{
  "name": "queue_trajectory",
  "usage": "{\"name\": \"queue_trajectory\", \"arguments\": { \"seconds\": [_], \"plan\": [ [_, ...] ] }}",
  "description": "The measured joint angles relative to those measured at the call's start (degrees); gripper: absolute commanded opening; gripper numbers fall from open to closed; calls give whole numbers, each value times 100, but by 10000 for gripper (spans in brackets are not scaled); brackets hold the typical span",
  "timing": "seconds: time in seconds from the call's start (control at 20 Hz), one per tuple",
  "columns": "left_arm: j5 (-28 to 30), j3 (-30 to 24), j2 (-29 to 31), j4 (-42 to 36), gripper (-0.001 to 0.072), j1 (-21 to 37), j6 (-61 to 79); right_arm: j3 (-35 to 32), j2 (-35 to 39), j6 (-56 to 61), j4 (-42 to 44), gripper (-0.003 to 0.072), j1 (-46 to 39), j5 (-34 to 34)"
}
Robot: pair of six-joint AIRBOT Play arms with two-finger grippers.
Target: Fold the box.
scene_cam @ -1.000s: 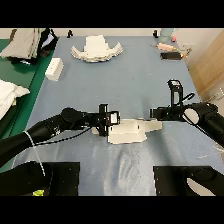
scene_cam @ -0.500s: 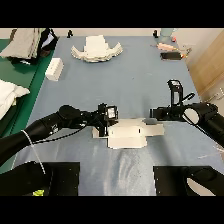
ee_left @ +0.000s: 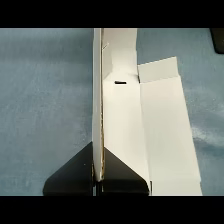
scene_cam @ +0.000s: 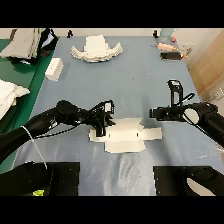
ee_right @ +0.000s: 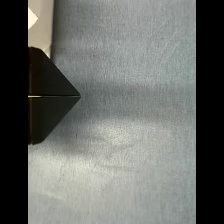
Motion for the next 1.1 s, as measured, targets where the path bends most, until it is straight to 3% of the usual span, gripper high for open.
{"name": "queue_trajectory", "arguments": {
  "seconds": [0.75, 1.1],
  "plan": [
    [-664, -9, -302, 59, 14, 11, -192, 2, 13, -15, 122, 1, 0, 46],
    [-741, -9, -308, 66, 14, 11, -326, 2, 212, -387, 807, 0, -2, 835]
  ]
}}
